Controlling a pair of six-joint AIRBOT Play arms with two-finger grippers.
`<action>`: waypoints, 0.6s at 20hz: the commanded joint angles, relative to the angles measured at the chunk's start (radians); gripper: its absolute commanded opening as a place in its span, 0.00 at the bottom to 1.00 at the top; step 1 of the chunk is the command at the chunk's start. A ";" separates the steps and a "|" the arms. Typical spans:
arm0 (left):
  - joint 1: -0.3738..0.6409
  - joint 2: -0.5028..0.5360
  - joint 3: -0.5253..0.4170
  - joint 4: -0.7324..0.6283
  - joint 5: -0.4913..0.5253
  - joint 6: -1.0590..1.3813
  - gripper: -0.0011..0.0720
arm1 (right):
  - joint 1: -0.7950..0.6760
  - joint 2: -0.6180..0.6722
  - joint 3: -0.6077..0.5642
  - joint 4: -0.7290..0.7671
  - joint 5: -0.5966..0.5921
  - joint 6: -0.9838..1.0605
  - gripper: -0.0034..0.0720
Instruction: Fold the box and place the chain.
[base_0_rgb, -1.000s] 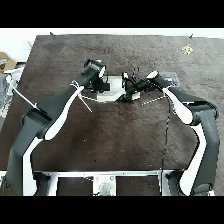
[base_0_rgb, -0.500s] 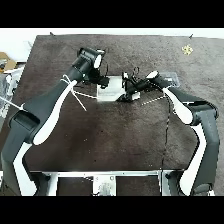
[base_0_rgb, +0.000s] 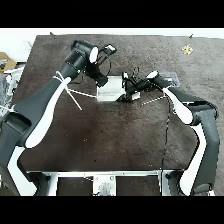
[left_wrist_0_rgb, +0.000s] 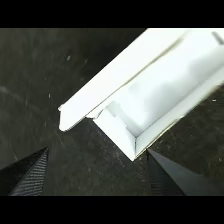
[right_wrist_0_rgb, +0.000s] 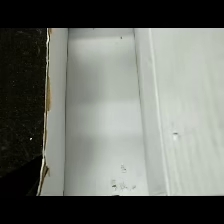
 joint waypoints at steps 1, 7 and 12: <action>0.086 0.033 0.000 -0.290 0.011 0.214 0.92 | 0.001 -0.001 0.000 0.001 0.000 0.000 0.64; 0.316 0.034 -0.019 -0.641 -0.035 0.607 0.92 | 0.001 -0.001 0.000 0.000 0.000 0.000 0.64; 0.391 0.032 -0.028 -0.634 0.048 0.630 0.92 | 0.001 -0.001 0.000 0.000 0.001 0.000 0.64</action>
